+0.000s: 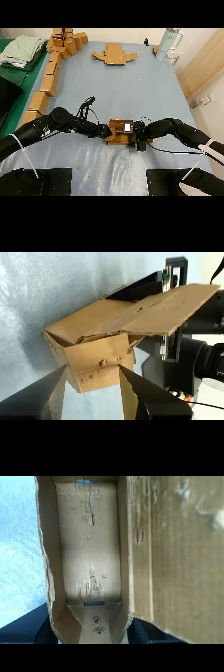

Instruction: Fold the box.

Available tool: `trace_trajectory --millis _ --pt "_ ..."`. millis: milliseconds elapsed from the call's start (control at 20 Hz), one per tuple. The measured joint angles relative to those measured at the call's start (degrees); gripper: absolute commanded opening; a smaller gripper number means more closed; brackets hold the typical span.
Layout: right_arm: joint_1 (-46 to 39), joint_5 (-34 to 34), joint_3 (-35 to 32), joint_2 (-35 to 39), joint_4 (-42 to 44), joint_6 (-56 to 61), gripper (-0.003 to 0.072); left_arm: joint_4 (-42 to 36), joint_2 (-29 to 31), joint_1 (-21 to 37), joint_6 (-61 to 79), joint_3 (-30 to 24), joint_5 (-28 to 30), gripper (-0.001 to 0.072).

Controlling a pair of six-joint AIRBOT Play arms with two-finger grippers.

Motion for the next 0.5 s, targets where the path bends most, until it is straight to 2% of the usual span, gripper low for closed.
trace_trajectory --millis 250,350,500 --pt "0.0 0.0 0.0 0.0 0.0 0.0 0.0543 0.9 -1.1 -1.4 -1.8 0.5 2.3 0.0515" --pt "0.0 0.0 0.0 0.0 0.0 0.0 0.0543 5.6 -1.9 -3.2 -7.3 1.7 2.7 0.0515" --pt "0.0 0.0 0.0 0.0 0.0 0.0 0.0543 17.1 -3.8 -7.1 -20.7 4.8 2.9 0.0515"
